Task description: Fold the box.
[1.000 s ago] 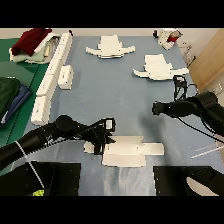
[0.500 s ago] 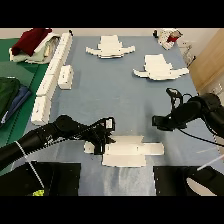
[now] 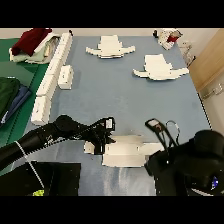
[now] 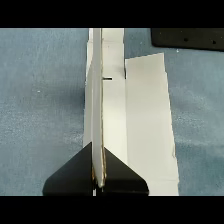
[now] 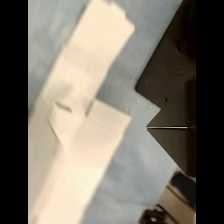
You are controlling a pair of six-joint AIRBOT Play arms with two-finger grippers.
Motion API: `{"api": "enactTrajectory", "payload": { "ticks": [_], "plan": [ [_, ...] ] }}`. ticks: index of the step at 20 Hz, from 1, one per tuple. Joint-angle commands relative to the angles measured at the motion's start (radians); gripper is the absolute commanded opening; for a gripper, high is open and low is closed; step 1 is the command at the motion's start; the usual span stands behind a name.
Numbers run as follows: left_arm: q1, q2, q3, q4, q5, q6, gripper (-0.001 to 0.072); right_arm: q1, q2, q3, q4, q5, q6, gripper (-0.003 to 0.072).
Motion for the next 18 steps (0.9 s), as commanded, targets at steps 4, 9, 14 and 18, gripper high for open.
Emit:
{"api": "enactTrajectory", "payload": {
  "ticks": [4,9,14,18],
  "plan": [
    [0.0,0.001,0.0,0.001,0.001,0.0,0.0014,0.408,-0.067,-0.08,-0.314,0.202,-0.116,0.0714],
    [-0.001,0.001,0.0,0.0,0.001,0.0,0.0014,0.415,-0.224,-0.069,-0.381,0.228,-0.23,0.0714],
    [-0.001,0.001,0.0,0.001,0.001,0.0,0.0014,0.415,-0.248,-0.068,-0.404,0.283,-0.262,0.0712],
    [-0.001,0.001,0.0,0.0,0.0,0.0,0.0014,0.415,-0.248,-0.068,-0.472,0.284,-0.261,0.0712]
  ]
}}
